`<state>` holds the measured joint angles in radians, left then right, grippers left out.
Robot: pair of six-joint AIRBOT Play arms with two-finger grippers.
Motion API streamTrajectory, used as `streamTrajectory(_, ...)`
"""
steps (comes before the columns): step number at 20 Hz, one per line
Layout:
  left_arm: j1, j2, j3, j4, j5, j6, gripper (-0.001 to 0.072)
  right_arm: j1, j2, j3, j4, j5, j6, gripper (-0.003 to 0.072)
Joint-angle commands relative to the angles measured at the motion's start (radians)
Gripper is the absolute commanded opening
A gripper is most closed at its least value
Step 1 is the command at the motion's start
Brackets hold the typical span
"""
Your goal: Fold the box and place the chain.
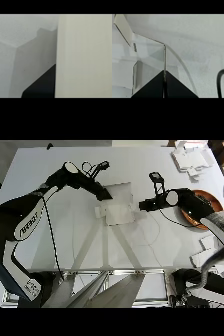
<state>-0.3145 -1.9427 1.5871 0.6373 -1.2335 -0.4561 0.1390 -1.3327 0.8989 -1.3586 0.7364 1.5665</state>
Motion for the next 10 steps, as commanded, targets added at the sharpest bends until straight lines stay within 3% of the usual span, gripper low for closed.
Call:
streamTrajectory(1, 0.000, -0.001, 0.000, 0.003, 0.005, 0.015, 0.0009, 0.001, 0.000, 0.000, 0.001, 0.004, 0.001, 0.0011)
streamTrajectory(10, 0.001, 0.000, 0.000, 0.003, 0.006, 0.014, 0.0013, 0.001, 0.000, 0.000, 0.001, 0.004, 0.001, 0.0011)
